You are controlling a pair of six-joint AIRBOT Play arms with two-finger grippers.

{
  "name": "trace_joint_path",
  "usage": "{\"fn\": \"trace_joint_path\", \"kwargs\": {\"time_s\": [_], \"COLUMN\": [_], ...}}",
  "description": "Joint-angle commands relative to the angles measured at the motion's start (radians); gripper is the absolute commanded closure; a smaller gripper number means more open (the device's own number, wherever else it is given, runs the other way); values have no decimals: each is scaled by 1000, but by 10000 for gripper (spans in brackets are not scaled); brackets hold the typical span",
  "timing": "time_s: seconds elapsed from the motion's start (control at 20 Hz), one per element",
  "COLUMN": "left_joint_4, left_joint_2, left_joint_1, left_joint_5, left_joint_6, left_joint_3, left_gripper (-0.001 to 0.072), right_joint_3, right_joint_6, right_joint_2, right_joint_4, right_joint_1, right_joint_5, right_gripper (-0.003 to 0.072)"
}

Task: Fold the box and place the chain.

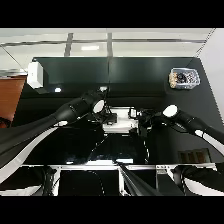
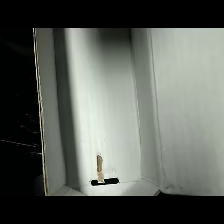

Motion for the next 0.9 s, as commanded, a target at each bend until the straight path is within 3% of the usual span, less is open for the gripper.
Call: {"fn": "trace_joint_path", "kwargs": {"time_s": [0.0,0.25,0.35,0.5,0.6,0.8,0.85], "left_joint_4": [61,37,40,41,30,24,24], "left_joint_2": [-18,-55,-55,-56,-63,-66,-66], "left_joint_1": [-23,-23,-29,-28,-28,-28,-28], "left_joint_5": [-15,-44,-19,-10,-13,-14,-14], "left_joint_6": [-99,-145,-146,-146,-146,-146,-146], "left_joint_3": [3,3,13,25,25,25,25], "left_gripper": [230,245,362,367,687,685,630], "right_joint_3": [1,1,1,1,1,1,1], "right_joint_6": [0,0,0,0,0,0,0], "right_joint_2": [0,0,0,0,0,0,0], "right_joint_4": [0,0,0,0,0,0,0], "right_joint_1": [1,1,1,1,1,1,1], "right_joint_5": [0,0,0,0,0,0,0], "right_gripper": [243,243,243,243,243,243,243]}}
